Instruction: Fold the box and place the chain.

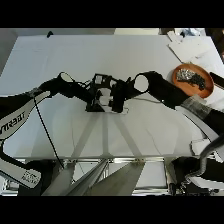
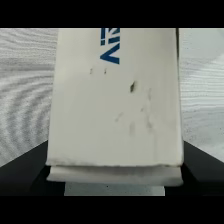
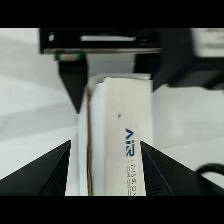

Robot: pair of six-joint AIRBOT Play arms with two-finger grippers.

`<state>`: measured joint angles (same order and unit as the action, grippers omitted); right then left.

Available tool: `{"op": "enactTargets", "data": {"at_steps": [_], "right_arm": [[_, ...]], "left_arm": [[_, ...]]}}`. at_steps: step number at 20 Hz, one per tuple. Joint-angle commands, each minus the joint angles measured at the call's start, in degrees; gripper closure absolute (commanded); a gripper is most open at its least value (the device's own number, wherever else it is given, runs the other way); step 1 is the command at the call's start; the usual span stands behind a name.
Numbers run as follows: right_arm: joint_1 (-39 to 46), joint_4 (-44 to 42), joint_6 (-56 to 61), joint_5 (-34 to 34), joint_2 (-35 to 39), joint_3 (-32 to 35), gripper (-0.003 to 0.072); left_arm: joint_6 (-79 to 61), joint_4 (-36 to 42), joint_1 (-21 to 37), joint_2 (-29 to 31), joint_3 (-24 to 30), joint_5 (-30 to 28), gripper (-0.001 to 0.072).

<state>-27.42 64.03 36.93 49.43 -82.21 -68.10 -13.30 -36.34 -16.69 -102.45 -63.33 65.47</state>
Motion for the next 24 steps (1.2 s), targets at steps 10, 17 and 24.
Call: {"op": "enactTargets", "data": {"at_steps": [10, 17, 24], "right_arm": [[4.68, -21.27, 30.08, -8.41, -0.96, 4.92, 0.0677], [2.86, -28.09, 28.81, -13.18, -2.84, 11.72, 0.0677], [0.70, -27.80, 28.57, -13.25, -3.65, 13.31, 0.0677]], "left_arm": [[-0.17, -0.15, 0.04, 0.04, 0.00, -0.11, 0.0499], [-0.17, -0.15, 0.04, 0.04, 0.00, -0.11, 0.0499], [-0.17, -0.15, 0.04, 0.04, 0.00, -0.11, 0.0499]]}}
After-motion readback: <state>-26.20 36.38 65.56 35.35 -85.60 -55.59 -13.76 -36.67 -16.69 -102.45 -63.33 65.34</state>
